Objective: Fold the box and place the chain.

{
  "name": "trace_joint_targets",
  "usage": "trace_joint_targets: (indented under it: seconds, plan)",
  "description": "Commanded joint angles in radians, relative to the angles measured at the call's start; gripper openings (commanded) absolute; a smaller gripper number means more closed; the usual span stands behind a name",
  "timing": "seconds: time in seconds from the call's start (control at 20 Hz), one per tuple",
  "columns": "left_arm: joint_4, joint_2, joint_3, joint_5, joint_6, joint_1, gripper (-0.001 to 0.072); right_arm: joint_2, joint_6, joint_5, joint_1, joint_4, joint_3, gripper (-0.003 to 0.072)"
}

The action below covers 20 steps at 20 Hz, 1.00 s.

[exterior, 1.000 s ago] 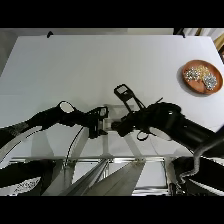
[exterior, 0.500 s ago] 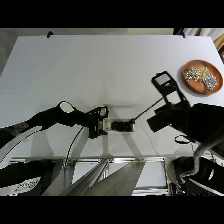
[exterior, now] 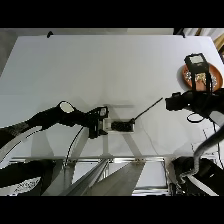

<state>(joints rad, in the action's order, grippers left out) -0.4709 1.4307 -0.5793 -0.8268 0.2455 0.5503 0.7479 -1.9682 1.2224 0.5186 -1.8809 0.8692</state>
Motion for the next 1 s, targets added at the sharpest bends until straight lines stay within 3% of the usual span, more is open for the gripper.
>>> trace_joint_targets:
  seconds: [0.0, 0.45, 0.95]
  plan:
    - [0.000, 0.000, 0.000, 0.000, 0.000, 0.000, 0.0275, 0.074, 0.074, -0.034, -0.082, 0.082, -0.001, 0.0325]
    - [0.000, 0.000, 0.000, 0.000, 0.000, 0.000, 0.0275, 0.377, 0.114, -0.111, -0.085, 0.122, -0.001, 0.0324]
    - [0.000, 0.000, 0.000, 0.000, 0.000, 0.000, 0.0275, 0.513, 0.111, -0.202, -0.086, 0.138, -0.001, 0.0324]
